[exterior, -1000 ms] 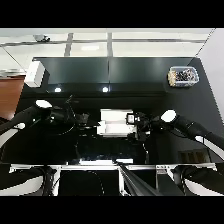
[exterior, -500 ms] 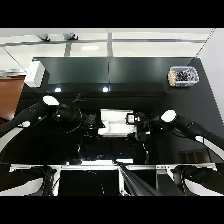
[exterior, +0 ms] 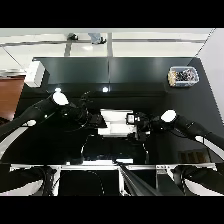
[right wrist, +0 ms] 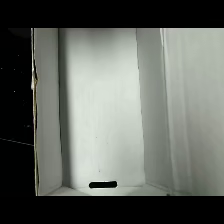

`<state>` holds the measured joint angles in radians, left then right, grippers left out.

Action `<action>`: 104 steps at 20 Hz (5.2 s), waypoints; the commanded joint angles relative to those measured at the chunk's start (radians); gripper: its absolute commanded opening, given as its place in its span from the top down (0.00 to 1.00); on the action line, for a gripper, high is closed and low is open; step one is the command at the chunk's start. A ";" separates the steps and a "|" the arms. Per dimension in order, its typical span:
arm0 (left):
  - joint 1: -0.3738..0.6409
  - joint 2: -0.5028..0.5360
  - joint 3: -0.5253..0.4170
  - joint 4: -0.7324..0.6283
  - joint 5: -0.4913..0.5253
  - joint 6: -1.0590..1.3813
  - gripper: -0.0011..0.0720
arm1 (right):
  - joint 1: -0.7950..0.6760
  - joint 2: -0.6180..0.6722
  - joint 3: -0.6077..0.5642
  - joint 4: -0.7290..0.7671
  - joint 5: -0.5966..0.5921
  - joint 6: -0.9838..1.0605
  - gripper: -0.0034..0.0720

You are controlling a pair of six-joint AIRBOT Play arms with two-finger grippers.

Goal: Fold the box and place the chain.

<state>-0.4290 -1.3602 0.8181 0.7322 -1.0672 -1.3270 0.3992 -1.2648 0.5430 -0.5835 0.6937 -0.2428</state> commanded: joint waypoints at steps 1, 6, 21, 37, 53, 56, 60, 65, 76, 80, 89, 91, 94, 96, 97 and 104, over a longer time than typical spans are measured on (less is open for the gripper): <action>-0.050 0.000 0.024 0.072 0.081 -0.128 0.25 | 0.000 0.000 0.000 0.000 0.000 0.000 0.72; -0.067 0.000 0.040 0.072 0.087 -0.174 0.25 | 0.000 0.000 0.000 0.000 0.000 0.000 0.72; -0.164 -0.001 0.049 0.293 0.154 -0.414 0.25 | 0.000 0.000 0.000 0.000 0.000 0.000 0.72; -0.418 -0.166 0.309 0.822 -0.123 -0.967 0.32 | 0.000 0.000 0.000 0.000 0.000 0.000 0.72; -0.397 -0.166 0.309 0.743 -0.092 -1.040 0.27 | 0.000 0.000 0.000 0.000 0.000 0.000 0.72; -0.391 -0.166 0.308 0.743 -0.089 -1.040 0.30 | 0.000 0.000 0.000 0.000 0.000 0.000 0.72; -0.391 -0.166 0.299 0.743 -0.086 -1.035 0.53 | 0.000 0.000 0.000 0.000 0.000 0.000 0.72; -0.391 -0.166 0.296 0.743 -0.087 -1.035 0.95 | 0.000 0.000 0.000 0.000 0.001 0.000 0.72; -0.391 -0.166 0.296 0.756 -0.093 -1.033 0.95 | 0.000 0.146 0.001 -0.142 0.068 0.036 0.00; -0.391 -0.166 0.296 0.751 -0.096 -0.995 0.95 | 0.000 0.167 0.001 -0.192 0.065 0.063 0.00; -0.391 -0.166 0.296 0.748 -0.093 -0.995 0.95 | 0.000 0.167 0.000 -0.171 0.095 0.064 0.70; -0.391 -0.166 0.296 0.747 -0.093 -0.995 0.95 | 0.000 0.167 0.000 -0.138 0.095 0.092 0.69; -0.391 -0.166 0.296 0.743 -0.093 -0.995 0.95 | 0.000 0.151 0.000 0.003 0.075 0.097 0.69; -0.391 -0.166 0.296 0.743 -0.093 -0.995 0.95 | 0.001 0.119 0.000 0.087 0.055 0.097 0.69; -0.391 -0.166 0.296 0.743 -0.093 -0.995 0.95 | 0.001 0.107 0.000 0.104 0.054 0.097 0.69; -0.391 -0.166 0.296 0.743 -0.093 -0.995 0.95 | 0.001 0.072 0.000 0.108 0.066 0.098 0.69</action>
<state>-0.8196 -1.5257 1.1137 1.4757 -1.1625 -2.3219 0.3992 -1.1816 0.5430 -0.4915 0.7536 -0.1452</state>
